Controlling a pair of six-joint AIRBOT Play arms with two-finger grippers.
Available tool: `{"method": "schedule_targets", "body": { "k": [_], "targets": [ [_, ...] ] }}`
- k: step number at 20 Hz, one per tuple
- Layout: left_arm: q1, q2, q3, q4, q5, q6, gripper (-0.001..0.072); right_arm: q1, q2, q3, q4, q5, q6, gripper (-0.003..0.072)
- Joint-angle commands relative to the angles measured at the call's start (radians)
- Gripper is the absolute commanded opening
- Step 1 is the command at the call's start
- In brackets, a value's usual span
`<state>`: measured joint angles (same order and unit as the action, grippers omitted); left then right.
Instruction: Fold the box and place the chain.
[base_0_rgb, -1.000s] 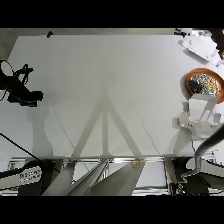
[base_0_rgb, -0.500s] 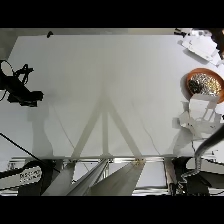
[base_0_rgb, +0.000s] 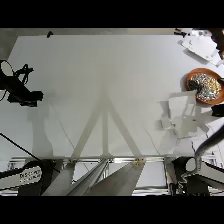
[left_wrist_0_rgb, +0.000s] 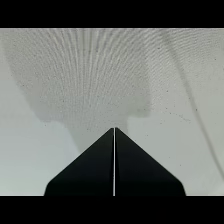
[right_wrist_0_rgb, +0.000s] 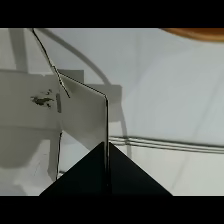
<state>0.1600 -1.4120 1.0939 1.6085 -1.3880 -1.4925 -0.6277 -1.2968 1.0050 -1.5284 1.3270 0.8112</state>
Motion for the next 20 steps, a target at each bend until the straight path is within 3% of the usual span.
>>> {"method": "schedule_targets", "body": {
  "k": [1,3,7,10,20],
  "targets": [
    [0.001,0.000,0.000,0.000,0.000,0.000,0.0013,0.046,0.075,-0.039,0.341,0.021,-0.044,0.0011],
    [0.001,0.000,0.000,0.000,0.000,0.000,0.0013,0.084,0.104,-0.108,0.494,0.019,-0.066,0.0010],
    [0.001,0.000,0.000,0.000,0.000,0.000,0.0013,0.271,0.148,-0.282,0.584,-0.084,-0.055,0.0010],
    [0.001,0.000,0.000,0.000,0.000,0.000,0.0013,0.414,0.148,-0.372,0.634,-0.240,0.003,0.0010],
    [0.000,0.000,0.000,-0.016,0.013,-0.001,0.0013,0.761,0.148,-0.413,0.661,-0.549,0.170,0.0011]
  ]
}}
